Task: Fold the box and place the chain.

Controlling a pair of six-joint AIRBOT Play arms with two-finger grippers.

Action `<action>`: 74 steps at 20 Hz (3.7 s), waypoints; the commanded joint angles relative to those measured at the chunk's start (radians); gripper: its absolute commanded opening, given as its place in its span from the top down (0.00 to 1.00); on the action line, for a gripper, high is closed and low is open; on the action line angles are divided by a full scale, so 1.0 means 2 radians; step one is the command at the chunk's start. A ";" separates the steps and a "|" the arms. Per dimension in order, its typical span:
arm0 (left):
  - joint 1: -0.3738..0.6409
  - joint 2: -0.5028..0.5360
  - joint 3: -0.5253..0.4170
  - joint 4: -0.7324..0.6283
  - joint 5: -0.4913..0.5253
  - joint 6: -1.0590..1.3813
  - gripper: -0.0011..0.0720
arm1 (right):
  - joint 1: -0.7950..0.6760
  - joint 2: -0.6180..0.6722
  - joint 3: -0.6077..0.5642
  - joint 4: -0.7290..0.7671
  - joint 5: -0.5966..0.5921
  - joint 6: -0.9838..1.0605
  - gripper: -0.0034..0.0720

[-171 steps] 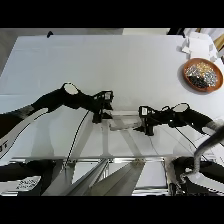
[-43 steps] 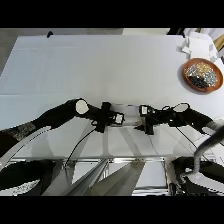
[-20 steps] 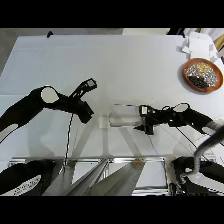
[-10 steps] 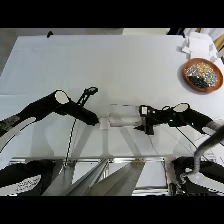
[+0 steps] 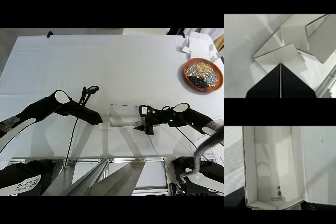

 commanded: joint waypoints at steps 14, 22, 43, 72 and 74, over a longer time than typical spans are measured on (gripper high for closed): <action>-0.011 -0.002 0.000 0.092 0.028 -0.134 0.98 | 0.000 0.000 0.000 0.000 0.000 0.000 0.45; -0.019 0.010 0.000 0.078 0.029 -0.117 0.98 | 0.000 0.000 0.000 0.000 0.000 0.000 0.45; -0.036 0.055 0.000 -0.002 0.015 -0.103 0.52 | 0.000 0.000 0.000 0.000 0.000 0.000 0.45; -0.028 0.006 -0.001 0.046 0.020 -0.177 0.81 | 0.000 0.000 0.000 0.000 0.000 0.000 0.45; -0.031 0.016 0.000 0.042 0.026 -0.175 0.81 | 0.000 0.000 0.000 0.000 0.000 0.000 0.45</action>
